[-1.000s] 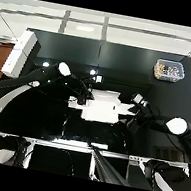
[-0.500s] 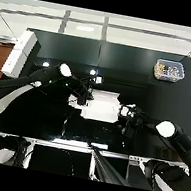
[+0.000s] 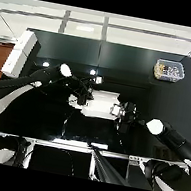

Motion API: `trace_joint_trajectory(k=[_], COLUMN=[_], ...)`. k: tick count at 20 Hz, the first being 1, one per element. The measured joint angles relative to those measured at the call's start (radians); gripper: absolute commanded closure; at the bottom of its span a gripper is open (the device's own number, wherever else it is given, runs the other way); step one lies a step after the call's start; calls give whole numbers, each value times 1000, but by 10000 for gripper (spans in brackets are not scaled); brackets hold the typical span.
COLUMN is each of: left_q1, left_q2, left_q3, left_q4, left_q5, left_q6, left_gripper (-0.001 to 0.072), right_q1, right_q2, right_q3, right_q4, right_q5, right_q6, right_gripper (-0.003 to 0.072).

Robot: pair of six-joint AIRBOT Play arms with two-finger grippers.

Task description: Fold the box and place the chain.

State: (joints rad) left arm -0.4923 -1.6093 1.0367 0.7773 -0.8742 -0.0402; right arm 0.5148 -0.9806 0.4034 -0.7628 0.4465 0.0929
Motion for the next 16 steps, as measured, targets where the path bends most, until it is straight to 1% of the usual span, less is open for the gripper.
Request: trace_joint_trajectory(k=[2,4,7,9,12,16], left_q1=[0,-1,-2,-2,-2,-2], left_q2=[0,0,0,0,0,0], left_q3=[0,0,0,0,0,0], left_q4=[0,0,0,0,0,-1], left_q5=[0,0,0,0,0,7], left_q6=[0,0,0,0,0,-1], left_gripper=[685,685,685,685,685,685], right_q1=[2,-12,-56,-87,-130,-187], right_q2=[-3,-7,-16,-28,-63,-93], right_q3=[39,70,93,100,112,128], right_q4=[-6,-2,37,90,199,262], right_q5=[11,51,83,90,110,118], right_q6=[-3,-3,-19,-80,-236,-345], right_gripper=[-18,-24,-24,-23,-17,-17])
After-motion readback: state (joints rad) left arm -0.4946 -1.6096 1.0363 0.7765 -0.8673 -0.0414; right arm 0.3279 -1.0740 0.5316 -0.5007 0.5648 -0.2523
